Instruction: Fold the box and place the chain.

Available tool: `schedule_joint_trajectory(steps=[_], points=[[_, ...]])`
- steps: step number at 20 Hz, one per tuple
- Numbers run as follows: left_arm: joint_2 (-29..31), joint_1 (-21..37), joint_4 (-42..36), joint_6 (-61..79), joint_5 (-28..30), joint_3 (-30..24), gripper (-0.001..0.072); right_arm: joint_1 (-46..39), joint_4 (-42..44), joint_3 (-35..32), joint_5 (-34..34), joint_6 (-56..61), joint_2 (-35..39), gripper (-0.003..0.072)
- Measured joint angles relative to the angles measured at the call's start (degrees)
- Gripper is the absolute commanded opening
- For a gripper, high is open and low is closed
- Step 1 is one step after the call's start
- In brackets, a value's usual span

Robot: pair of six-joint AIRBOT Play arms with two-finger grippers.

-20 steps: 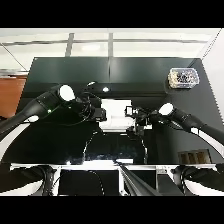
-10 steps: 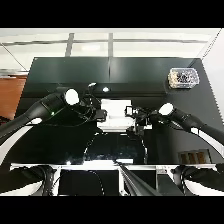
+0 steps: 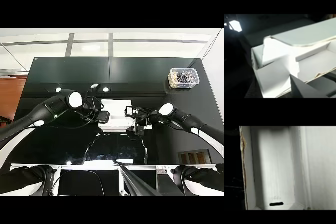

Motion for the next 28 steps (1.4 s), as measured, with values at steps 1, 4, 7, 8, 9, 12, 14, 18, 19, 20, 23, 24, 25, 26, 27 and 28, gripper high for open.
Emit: schedule_joint_trajectory(steps=[1, 4, 7, 8, 9, 12, 14, 18, 19, 20, 23, 24, 25, 26, 27, 28], points=[[0.0, -0.1, 0.3, -0.6, 0.1, 0.0, 0.0403, 0.0, 0.0, 0.0, 0.0, 0.0, 0.0, 0.0459], [0.0, -0.9, 1.9, -3.3, 0.3, 0.0, 0.0402, 0.0, 0.0, 0.0, 0.0, 0.0, 0.0, 0.046], [0.0, -2.4, 5.0, -6.6, 0.2, 0.0, 0.0403, 0.0, 0.0, 0.0, 0.0, 0.0, 0.0, 0.046], [-0.1, -3.1, 6.6, -8.0, -0.1, 0.0, 0.0402, 0.0, 0.0, 0.0, 0.0, 0.0, 0.0, 0.046], [-0.1, -3.9, 8.3, -9.6, -0.4, 0.0, 0.0402, 0.0, 0.0, 0.0, 0.0, 0.0, 0.0, 0.0459], [-0.1, -5.8, 13.4, -14.1, -1.1, 0.0, 0.0402, 0.0, 0.0, 0.0, 0.0, 0.0, 0.0, 0.046], [-0.4, -6.4, 15.8, -16.5, -1.7, 0.2, 0.0402, 0.0, 0.0, 0.0, 0.0, 0.0, 0.0, 0.046], [-3.3, -7.1, 18.4, -18.8, -4.3, 3.8, 0.0402, 0.0, 0.0, 0.0, 0.0, 0.0, 0.0, 0.046], [-4.4, -7.3, 19.3, -19.0, -5.4, 5.3, 0.0402, 0.0, 0.0, 0.0, 0.0, 0.0, 0.0, 0.046], [-5.8, -7.6, 20.2, -19.7, -7.0, 6.8, 0.0402, 0.0, 0.0, 0.0, 0.0, 0.0, 0.0, 0.0459], [-8.5, -8.7, 22.2, -23.1, -11.5, 9.3, 0.0402, 0.0, 0.0, 0.0, 0.0, 0.0, 0.0, 0.046], [-9.1, -9.2, 22.6, -24.5, -12.2, 9.7, 0.0402, 0.0, 0.0, 0.0, 0.0, 0.0, 0.0, 0.046], [-9.6, -9.7, 22.9, -25.9, -12.7, 10.1, 0.04, 0.0, 0.0, 0.0, 0.0, 0.0, 0.0, 0.046], [-10.0, -10.2, 23.1, -27.3, -12.7, 10.3, 0.0399, 0.0, 0.0, 0.0, 0.0, 0.0, 0.0, 0.046], [-10.3, -10.5, 23.3, -28.5, -12.5, 10.5, 0.039, 0.0, 0.0, 0.0, 0.0, 0.0, 0.0, 0.046], [-10.5, -10.8, 23.4, -29.6, -12.0, 10.7, 0.0345, 0.0, 0.0, 0.0, 0.0, 0.0, 0.0, 0.0459]])
